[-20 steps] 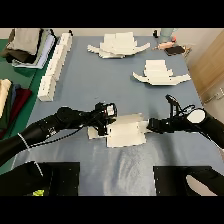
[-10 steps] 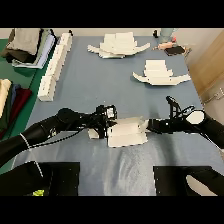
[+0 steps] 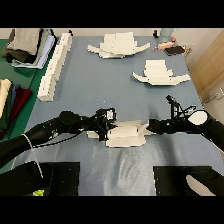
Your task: Fold the box.
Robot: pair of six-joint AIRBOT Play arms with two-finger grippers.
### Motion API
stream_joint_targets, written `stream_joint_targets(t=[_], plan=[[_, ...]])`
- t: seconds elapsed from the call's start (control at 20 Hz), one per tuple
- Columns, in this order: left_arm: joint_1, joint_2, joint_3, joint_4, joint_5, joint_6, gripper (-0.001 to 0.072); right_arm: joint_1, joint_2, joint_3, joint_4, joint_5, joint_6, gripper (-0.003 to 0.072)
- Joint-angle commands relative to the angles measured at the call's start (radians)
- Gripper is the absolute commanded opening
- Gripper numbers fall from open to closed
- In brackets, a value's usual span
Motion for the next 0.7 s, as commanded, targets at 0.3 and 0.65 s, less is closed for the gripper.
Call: stream_joint_targets(t=[0.3,0.65], plan=[[0.014,0.044,0.014,0.037,-0.084,-0.009,0.0013,0.0,0.074,0.001,-0.002,-0.015,0.012,0.0003],[0.055,0.043,0.065,0.138,-0.153,-0.119,0.0014,0.0,0.074,0.001,-0.005,-0.016,0.012,0.0003]])
